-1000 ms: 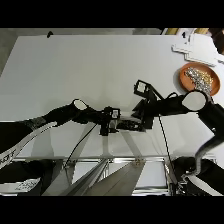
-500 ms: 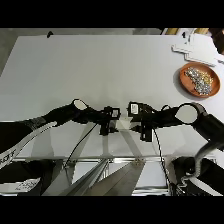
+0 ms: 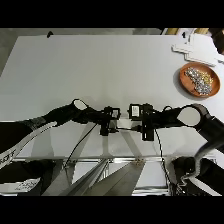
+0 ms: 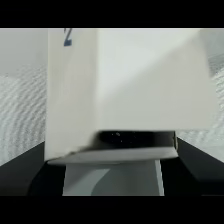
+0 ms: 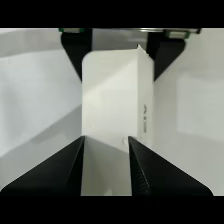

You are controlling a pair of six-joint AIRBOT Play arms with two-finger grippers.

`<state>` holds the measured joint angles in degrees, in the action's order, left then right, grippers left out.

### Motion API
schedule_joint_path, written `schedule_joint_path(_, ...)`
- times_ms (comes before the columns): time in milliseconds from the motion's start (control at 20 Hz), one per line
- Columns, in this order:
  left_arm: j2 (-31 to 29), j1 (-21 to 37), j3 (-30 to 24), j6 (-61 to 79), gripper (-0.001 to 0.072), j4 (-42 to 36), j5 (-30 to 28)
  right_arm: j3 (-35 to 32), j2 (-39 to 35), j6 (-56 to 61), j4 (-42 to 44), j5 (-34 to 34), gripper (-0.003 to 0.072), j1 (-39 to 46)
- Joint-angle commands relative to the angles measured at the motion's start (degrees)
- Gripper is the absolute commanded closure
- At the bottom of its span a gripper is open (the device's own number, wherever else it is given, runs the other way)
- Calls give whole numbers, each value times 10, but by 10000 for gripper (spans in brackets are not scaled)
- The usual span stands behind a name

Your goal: Fold the box and place the chain.

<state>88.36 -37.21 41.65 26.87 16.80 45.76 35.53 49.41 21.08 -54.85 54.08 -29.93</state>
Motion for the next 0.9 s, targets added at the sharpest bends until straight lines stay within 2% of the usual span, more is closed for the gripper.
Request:
schedule_joint_path(0, 0, 0, 0, -1, 540, -1, -5, 1, -54, -35, 33, -12, 450, 0)
schedule_joint_path(100, 0, 0, 0, -1, 540, -1, -5, 10, -67, -35, 37, -25, 451, 7)
schedule_joint_path(300, 0, 0, 0, -1, 540, -1, -5, 22, -46, -33, 64, -22, 449, 68)
schedule_joint_path(450, 0, 0, 0, -1, 540, -1, -5, 22, -8, -33, 64, 14, 448, 100)
schedule_joint_path(600, 0, 0, 0, -1, 540, -1, -5, 19, 24, -34, 62, 56, 444, 92)
schedule_joint_path(700, 0, 0, 0, -1, 540, -1, -5, 11, 24, -36, 55, 50, 379, 80)
schedule_joint_path(850, 0, 0, 0, -1, 540, -1, -5, 1, 24, -36, 51, 40, 376, 74)
